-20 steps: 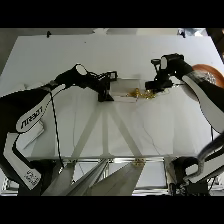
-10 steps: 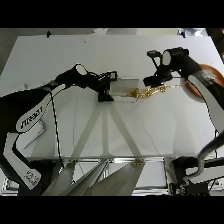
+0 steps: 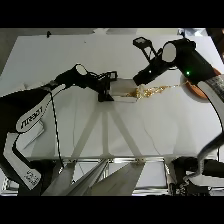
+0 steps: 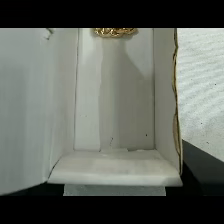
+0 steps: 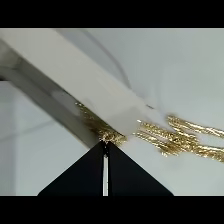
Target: Fold the box and place the chain.
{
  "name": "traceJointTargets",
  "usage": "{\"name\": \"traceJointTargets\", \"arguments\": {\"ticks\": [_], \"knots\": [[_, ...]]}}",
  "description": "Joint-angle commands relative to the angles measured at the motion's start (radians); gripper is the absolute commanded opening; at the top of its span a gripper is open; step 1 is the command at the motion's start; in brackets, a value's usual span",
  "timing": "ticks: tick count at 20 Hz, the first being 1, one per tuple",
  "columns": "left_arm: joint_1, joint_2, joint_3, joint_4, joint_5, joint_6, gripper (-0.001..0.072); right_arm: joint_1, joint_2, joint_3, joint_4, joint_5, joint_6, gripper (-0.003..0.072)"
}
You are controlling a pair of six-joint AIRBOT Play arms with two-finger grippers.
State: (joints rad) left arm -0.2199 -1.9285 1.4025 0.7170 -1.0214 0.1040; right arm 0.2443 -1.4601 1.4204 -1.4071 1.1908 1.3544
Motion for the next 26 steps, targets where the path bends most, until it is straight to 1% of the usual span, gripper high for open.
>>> {"name": "traceJointTargets", "arguments": {"ticks": [1, 5, 7, 10, 12, 13, 14, 15, 18, 20, 23, 26], "knots": [[0.000, 0.000, 0.001, 0.000, 0.000, 0.000, 0.0019, 0.068, 0.013, 0.011, 0.118, -0.070, -0.076, 0.0009], [0.000, 0.000, 0.001, -0.001, 0.000, 0.000, 0.0019, 0.117, 0.011, 0.011, 0.181, -0.224, -0.107, 0.0009], [0.000, 0.000, 0.001, -0.001, 0.000, 0.000, 0.0019, 0.120, 0.008, 0.011, 0.185, -0.245, -0.106, 0.0009], [0.000, 0.000, 0.001, -0.001, 0.000, 0.000, 0.0019, 0.111, 0.008, 0.011, 0.166, -0.189, -0.106, 0.0009], [0.000, 0.000, 0.001, -0.002, 0.000, 0.000, 0.0019, 0.111, 0.008, 0.011, 0.126, -0.149, -0.106, 0.0018], [0.000, 0.000, 0.001, -0.001, 0.000, 0.000, 0.0019, 0.111, 0.008, 0.011, 0.115, -0.140, -0.106, 0.0074], [0.000, 0.000, 0.001, -0.002, 0.000, 0.000, 0.0019, 0.111, 0.009, 0.011, 0.109, -0.140, -0.105, 0.0178], [0.000, 0.000, 0.001, -0.001, 0.000, 0.000, 0.0019, 0.111, 0.010, 0.011, 0.109, -0.140, -0.105, 0.0237], [0.000, 0.000, 0.001, -0.002, 0.000, 0.000, 0.0019, 0.111, 0.029, 0.011, 0.098, -0.138, -0.105, 0.0238], [0.000, 0.000, 0.001, -0.001, 0.000, 0.000, 0.0019, 0.111, 0.053, 0.011, 0.050, -0.125, -0.105, 0.0238], [0.000, 0.000, 0.001, -0.002, 0.000, 0.000, 0.0019, 0.100, 0.096, 0.011, -0.060, -0.051, -0.103, 0.0239], [0.000, 0.000, 0.001, -0.002, 0.000, 0.000, 0.0019, 0.023, 0.129, 0.011, -0.085, 0.024, -0.095, 0.0244]]}}
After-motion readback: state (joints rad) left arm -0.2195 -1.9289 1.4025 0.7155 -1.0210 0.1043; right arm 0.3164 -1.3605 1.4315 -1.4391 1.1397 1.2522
